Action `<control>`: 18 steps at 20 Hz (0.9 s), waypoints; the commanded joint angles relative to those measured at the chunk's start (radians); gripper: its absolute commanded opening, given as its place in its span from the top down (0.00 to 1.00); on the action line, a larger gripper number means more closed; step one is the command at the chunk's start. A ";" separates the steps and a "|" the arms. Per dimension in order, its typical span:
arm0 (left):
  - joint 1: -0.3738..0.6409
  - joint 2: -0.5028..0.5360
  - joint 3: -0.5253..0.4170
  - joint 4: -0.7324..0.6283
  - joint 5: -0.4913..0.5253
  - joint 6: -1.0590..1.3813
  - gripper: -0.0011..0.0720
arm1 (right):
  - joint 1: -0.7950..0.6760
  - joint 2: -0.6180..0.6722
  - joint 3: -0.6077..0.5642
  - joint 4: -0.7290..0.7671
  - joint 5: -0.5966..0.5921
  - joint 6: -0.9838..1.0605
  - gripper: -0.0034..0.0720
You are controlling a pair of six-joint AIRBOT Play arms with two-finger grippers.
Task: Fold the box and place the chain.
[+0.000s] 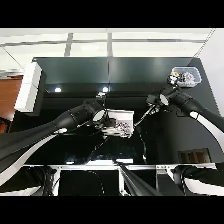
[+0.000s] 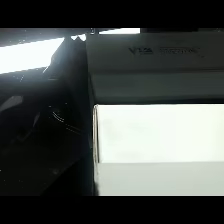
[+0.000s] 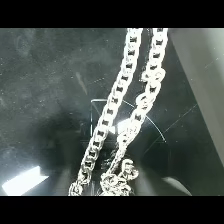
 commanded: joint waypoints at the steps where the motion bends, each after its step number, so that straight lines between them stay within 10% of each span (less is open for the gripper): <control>1: 0.000 0.000 0.000 0.000 0.000 0.000 0.95 | 0.000 -0.004 -0.001 0.014 0.007 -0.013 0.74; 2: 0.000 0.000 0.000 0.000 0.000 0.000 0.95 | 0.000 -0.004 -0.001 0.026 0.007 -0.038 0.93; 7: 0.000 0.000 0.000 0.000 0.009 0.000 0.95 | 0.000 0.046 0.016 0.087 0.031 -0.333 0.94; 18: 0.000 0.000 0.000 -0.002 0.026 0.000 0.95 | 0.000 0.610 0.155 0.352 0.506 -0.769 0.94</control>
